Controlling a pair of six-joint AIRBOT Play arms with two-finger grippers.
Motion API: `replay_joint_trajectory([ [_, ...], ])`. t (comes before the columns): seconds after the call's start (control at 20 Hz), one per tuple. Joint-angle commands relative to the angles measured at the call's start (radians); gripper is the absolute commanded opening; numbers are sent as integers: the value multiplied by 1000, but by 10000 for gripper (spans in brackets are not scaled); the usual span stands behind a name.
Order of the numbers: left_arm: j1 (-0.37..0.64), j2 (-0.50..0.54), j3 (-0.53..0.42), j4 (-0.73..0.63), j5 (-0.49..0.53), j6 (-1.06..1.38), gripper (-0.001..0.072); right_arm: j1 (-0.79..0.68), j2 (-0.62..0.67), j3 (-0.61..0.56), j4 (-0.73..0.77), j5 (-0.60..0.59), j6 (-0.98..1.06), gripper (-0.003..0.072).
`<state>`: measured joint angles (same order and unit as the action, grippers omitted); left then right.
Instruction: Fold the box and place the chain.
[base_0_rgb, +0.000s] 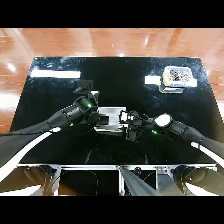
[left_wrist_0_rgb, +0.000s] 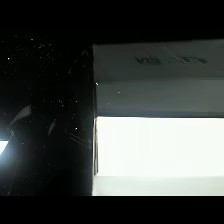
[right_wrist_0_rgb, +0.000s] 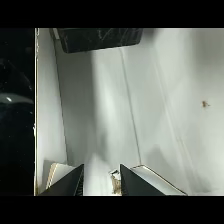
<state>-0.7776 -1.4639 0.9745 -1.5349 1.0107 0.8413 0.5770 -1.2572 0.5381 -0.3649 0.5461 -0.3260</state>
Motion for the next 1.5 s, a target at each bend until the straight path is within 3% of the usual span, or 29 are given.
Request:
replay_joint_trajectory([
  [0.0, 0, 0, 0, -1, 1, 0, 26, 3, -1, 1, 2, -9, 0, 330],
  [0.45, 0, -2, 0, 0, 1, 0, 26, 3, -2, 1, 2, -9, 0, 310],
  [0.5, 0, -3, 0, -1, 1, 0, 26, 3, -2, 1, 1, -9, 0, 283],
  [0.55, 0, -5, 0, -1, 2, 0, 26, 3, -2, 1, -3, -9, 0, 125],
  [0.75, 0, -11, 0, -17, 1, 0, 26, 3, -2, 1, -3, -9, 0, 99],
  [0.8, 0, -11, 0, -19, 1, 0, 26, 3, -2, 1, -2, -9, 0, 257],
  [0.85, 0, -11, 0, -19, 1, 0, 26, 3, -2, 1, -2, -9, 0, 472],
  [1.1, 0, -11, 0, -19, 2, 0, 26, 2, -2, 1, -2, -9, 9, 490],
  [1.15, 0, -11, 0, -19, 2, 0, 26, 2, -2, 1, -2, -9, 11, 342],
  [1.2, 0, -11, 0, -19, 2, 0, 26, -3, -1, 1, -2, -8, 16, 9],
  [1.45, 0, -11, 0, -19, 3, 0, 26, -48, 5, 1, -10, -7, 110, 26],
])
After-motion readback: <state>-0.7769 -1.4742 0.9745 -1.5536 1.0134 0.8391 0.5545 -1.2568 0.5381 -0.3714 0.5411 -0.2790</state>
